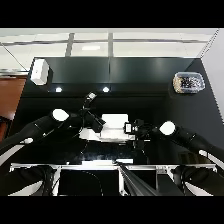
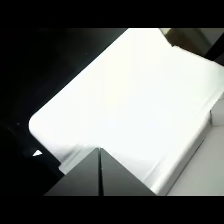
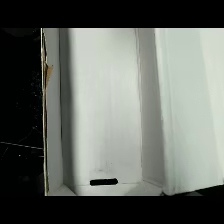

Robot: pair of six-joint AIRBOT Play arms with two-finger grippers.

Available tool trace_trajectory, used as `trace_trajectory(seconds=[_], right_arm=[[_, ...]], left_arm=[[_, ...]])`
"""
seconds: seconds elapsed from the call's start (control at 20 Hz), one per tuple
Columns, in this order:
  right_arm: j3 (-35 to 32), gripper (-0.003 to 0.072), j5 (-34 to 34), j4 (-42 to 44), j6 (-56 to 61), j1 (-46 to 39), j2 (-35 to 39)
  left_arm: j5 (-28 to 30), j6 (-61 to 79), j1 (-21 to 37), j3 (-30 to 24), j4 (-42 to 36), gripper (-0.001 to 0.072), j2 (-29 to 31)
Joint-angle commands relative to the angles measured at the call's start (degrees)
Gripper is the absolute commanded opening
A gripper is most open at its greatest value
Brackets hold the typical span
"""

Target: Fold the box and place the chain.

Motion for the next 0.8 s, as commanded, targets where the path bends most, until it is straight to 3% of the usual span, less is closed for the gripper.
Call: trace_trajectory(seconds=[0.0, 0.1, 0.2, 0.35, 0.4, 0.45, 0.5, 0.55, 0.75], right_arm=[[-0.02, 0.0428, -0.07, 0.04, 0.13, -0.02, 0.00], [-0.02, 0.0428, -0.07, 0.04, 0.13, -0.02, 0.02], [-0.02, 0.0429, -0.09, 0.04, 0.13, -0.02, 0.02], [-0.02, 0.0429, -0.07, 0.04, 0.13, -0.02, 0.02], [-0.02, 0.0428, -0.07, 0.04, 0.13, -0.02, 0.02], [-0.02, 0.0429, -0.07, 0.04, 0.13, -0.02, 0.02], [-0.02, 0.0429, -0.07, 0.07, 0.13, -0.02, 0.02], [-0.02, 0.0429, -0.07, 0.04, 0.13, -0.02, 0.02], [-0.02, 0.0428, -0.07, 0.07, 0.13, -0.02, 0.02]], left_arm=[[-2.84, -0.17, 2.38, 1.68, 4.11, 0.0026, 4.81], [-7.82, -0.09, 5.31, 1.16, 6.14, 0.0032, 10.67], [-8.76, 0.13, 8.28, -1.36, 7.56, 0.0091, 15.98], [-17.33, 9.33, 9.86, -4.28, 16.41, 0.0093, 18.32], [-19.34, 12.92, 9.27, -4.79, 20.26, 0.0195, 18.25], [-19.65, 16.52, 8.41, -5.33, 22.99, 0.0470, 18.25], [-19.04, 20.00, 7.76, -5.66, 24.87, 0.0624, 18.14], [-17.77, 24.72, 6.95, -5.84, 25.88, 0.0697, 17.81], [-15.98, 29.00, 5.25, -5.68, 25.00, 0.0697, 13.14]])
